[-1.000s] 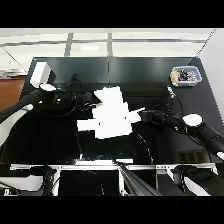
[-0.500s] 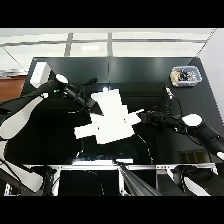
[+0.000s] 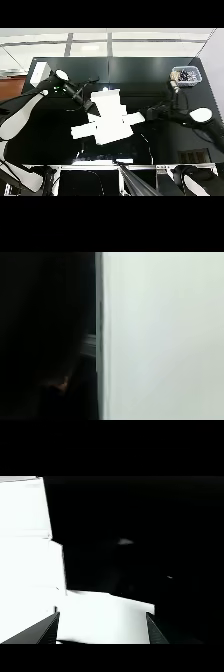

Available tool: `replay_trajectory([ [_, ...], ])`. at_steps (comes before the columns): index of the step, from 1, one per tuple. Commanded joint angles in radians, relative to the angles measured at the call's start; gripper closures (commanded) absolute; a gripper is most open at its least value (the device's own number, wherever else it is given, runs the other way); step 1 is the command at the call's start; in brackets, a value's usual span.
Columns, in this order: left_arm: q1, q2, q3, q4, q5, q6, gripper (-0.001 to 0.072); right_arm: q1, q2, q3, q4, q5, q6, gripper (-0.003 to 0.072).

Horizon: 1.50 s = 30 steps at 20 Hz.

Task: Fold the box and place the chain.

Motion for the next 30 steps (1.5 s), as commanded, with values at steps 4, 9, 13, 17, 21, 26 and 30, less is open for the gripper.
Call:
replay_trajectory([
  [4,-0.082,0.302,-0.208,-0.035,0.262,0.214,0.0688,-0.285,0.056,0.153,-0.332,0.460,0.000,0.0088],
  [9,-0.207,0.444,-0.385,-0.065,0.618,0.620,0.0686,-0.317,0.056,0.153,-0.366,0.376,0.004,0.0088],
  [13,-0.283,0.396,-0.384,-0.062,0.671,0.840,0.0683,-0.316,0.053,0.143,-0.291,0.354,-0.002,0.0088],
  [17,-0.288,0.329,-0.382,-0.042,0.684,0.840,0.0683,-0.289,0.053,0.061,-0.288,0.355,-0.073,0.0088],
  [21,-0.289,0.296,-0.378,-0.017,0.747,0.840,0.0684,-0.170,0.052,-0.003,-0.287,0.314,-0.158,0.0088],
  [26,-0.289,0.296,-0.373,-0.013,0.754,0.840,0.0684,-0.009,0.051,-0.008,-0.291,0.216,-0.264,0.0088],
  [30,-0.289,0.296,-0.373,-0.010,0.752,0.840,0.0684,0.105,0.021,-0.008,-0.293,0.190,-0.447,-0.0028],
])
